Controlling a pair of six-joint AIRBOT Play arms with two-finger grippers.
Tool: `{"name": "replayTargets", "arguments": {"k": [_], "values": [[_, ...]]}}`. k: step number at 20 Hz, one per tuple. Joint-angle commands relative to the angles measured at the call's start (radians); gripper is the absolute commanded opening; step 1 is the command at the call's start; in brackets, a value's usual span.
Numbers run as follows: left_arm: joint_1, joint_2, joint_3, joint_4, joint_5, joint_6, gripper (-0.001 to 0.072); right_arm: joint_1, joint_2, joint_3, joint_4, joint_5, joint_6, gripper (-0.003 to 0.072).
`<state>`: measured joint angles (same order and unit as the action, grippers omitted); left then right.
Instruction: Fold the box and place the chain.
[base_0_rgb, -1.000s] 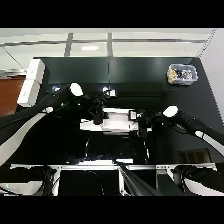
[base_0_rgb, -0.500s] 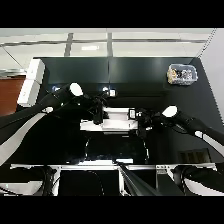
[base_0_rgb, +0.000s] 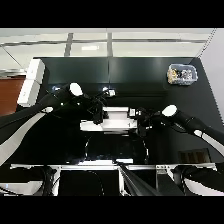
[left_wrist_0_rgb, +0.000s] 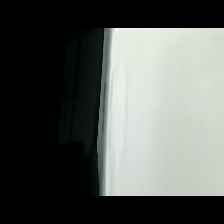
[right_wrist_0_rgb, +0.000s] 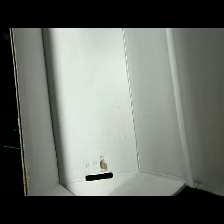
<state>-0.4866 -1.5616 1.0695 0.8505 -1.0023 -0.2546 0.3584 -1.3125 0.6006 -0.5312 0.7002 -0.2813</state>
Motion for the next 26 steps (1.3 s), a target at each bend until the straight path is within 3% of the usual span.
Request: {"name": "replayTargets", "arguments": {"k": [1,12,17,26], "values": [[0.001,0.001,0.0,0.001,0.0,0.001,0.0023,0.003,-0.002,0.002,-0.011,-0.001,0.005,0.067],[0.017,0.029,-0.005,-0.002,-0.032,0.027,0.0019,0.003,-0.002,0.002,0.0,0.015,0.004,0.067],[0.038,0.057,-0.09,-0.036,0.042,0.155,0.002,0.003,-0.002,0.004,0.003,0.014,-0.007,0.067],[0.024,0.04,-0.094,-0.087,0.082,0.229,0.0022,0.005,-0.006,0.023,0.011,0.014,-0.014,0.067]]}}
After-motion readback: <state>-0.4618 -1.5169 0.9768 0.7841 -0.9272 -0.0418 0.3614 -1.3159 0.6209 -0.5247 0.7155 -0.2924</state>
